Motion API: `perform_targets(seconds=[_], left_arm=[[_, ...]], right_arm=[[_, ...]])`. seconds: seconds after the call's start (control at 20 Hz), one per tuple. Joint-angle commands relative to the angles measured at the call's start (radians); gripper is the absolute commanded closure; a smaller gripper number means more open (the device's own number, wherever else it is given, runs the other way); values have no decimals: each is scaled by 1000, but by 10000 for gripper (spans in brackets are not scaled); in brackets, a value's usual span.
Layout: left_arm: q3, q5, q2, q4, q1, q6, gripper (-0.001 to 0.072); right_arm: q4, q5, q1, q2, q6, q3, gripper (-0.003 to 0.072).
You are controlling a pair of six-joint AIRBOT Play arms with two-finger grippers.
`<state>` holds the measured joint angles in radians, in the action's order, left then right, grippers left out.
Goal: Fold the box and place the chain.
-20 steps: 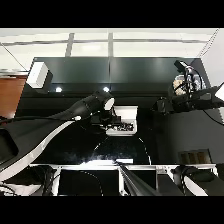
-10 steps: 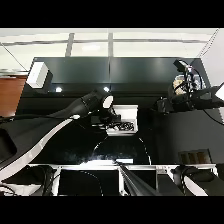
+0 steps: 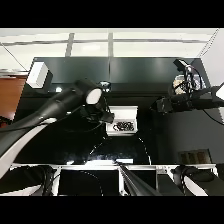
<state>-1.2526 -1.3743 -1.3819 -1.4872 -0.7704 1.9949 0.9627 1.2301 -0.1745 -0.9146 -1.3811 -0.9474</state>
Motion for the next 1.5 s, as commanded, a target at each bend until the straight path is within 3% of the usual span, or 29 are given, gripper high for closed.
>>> perform_targets(seconds=[0.0,0.1,0.2,0.3,0.4,0.5,0.55,0.6,0.7,0.75,0.8,1.1,1.3,1.45], left_arm=[[120,114,175,-2,47,-139,460],[258,253,305,82,112,-224,461],[433,401,443,253,201,-343,461],[623,484,562,493,312,-414,461],[831,598,652,817,396,-634,461],[967,568,668,1096,452,-1017,461],[996,517,658,1141,460,-1220,460],[1003,491,644,1131,458,-1369,433],[999,495,612,1126,459,-1585,134],[991,505,597,1126,459,-1703,39],[982,507,584,1117,459,-1802,-2],[849,525,447,864,458,-2020,-3],[750,502,293,995,458,-2210,-3],[686,492,195,914,428,-2227,-2]], right_arm=[[-27,12,0,1,-2,-1,390],[-27,24,0,1,-3,-1,390],[-27,31,0,1,-13,-1,390],[-27,31,0,1,-21,-1,390],[-27,30,0,1,-33,-1,389],[-27,29,0,1,-36,-1,390],[-27,30,0,1,-36,-1,390],[-27,30,0,1,-36,-1,390],[-27,31,0,1,-37,-1,390],[-27,33,0,1,-39,-1,390],[-27,39,0,1,-44,-1,390],[-27,57,0,1,-51,-1,390],[-27,55,0,1,-52,-1,390],[-27,57,0,1,-52,-1,390]])
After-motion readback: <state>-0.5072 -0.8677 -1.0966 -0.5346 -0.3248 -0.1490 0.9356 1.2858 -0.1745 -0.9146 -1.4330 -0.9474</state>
